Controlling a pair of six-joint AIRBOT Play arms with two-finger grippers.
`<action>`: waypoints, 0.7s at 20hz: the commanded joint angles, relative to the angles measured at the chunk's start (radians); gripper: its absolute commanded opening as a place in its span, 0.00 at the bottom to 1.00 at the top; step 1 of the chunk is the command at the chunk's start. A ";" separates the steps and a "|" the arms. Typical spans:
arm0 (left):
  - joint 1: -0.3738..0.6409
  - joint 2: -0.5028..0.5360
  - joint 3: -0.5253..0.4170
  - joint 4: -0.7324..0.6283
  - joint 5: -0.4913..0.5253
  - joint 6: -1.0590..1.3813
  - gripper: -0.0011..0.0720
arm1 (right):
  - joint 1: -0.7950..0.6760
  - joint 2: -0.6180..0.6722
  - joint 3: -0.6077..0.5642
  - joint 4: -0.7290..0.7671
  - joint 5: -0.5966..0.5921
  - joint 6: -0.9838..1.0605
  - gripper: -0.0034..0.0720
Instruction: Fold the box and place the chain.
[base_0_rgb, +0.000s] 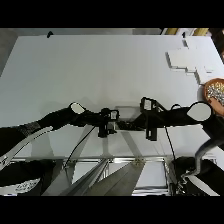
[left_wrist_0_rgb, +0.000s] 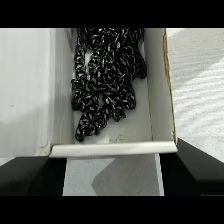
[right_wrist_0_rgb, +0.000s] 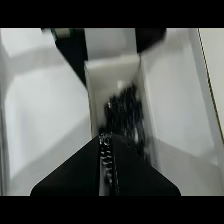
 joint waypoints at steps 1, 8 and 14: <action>0.000 0.001 0.000 0.000 0.000 0.000 0.14 | 0.143 -0.033 0.000 0.077 -0.247 0.050 0.07; 0.000 0.001 0.000 0.000 0.000 0.000 0.14 | 0.115 -0.065 0.005 0.015 -0.261 0.097 0.40; 0.000 0.000 0.000 0.000 0.000 0.000 0.14 | -0.204 0.088 0.010 -0.203 -0.022 0.085 0.35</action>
